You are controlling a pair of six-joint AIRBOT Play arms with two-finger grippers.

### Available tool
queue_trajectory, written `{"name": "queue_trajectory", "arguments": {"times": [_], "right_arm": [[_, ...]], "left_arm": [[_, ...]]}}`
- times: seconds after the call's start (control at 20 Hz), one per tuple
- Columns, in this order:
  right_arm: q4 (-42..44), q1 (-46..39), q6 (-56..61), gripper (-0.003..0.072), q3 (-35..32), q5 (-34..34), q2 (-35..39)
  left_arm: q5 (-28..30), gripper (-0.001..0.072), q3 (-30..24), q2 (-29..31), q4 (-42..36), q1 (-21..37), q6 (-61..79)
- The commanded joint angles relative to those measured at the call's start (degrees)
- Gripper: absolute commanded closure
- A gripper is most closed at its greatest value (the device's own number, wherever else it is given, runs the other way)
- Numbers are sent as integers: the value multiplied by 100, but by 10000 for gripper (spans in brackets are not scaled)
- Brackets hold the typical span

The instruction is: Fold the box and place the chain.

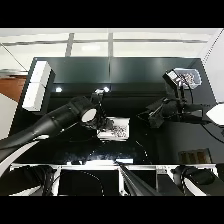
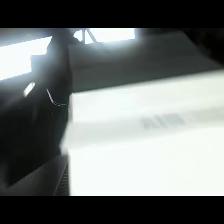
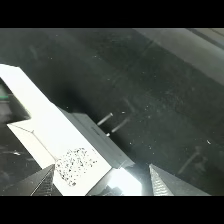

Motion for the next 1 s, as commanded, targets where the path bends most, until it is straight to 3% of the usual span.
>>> {"name": "queue_trajectory", "arguments": {"times": [0.0,0.1,0.15,0.2,0.3,0.35,0.45,0.5,0.6,0.75,0.95], "right_arm": [[-24,-9,76,-16,2,-9,4],[-186,-39,284,-16,2,-48,4],[-286,-76,367,-16,2,-44,2],[-367,-127,446,-16,2,-39,4],[-448,-214,498,-16,2,-26,4],[-481,-238,522,-15,2,-17,4],[-509,-258,533,-16,2,-9,4],[-511,-256,533,-16,0,-11,2],[-597,-256,531,-16,2,-20,4],[-874,-256,533,-16,0,-11,4],[-905,-254,437,-17,0,-13,2]], "left_arm": [[-1174,322,138,612,20,37,2942],[-2157,321,131,977,205,393,4522],[-2157,322,120,1152,162,750,4756],[-1897,322,61,1338,-118,1202,4892],[-1049,318,-313,1687,-1615,2358,5652],[-754,275,-634,1803,-2726,2977,6430],[-455,-4,-1325,1832,-4304,3912,7632],[-317,-5,-1705,1832,-4671,4192,8343],[50,-8,-2393,1832,-4642,4304,9973],[721,-3,-3156,1759,-4732,4026,12253],[1646,-1,-3359,1305,-5016,3244,13628]]}}
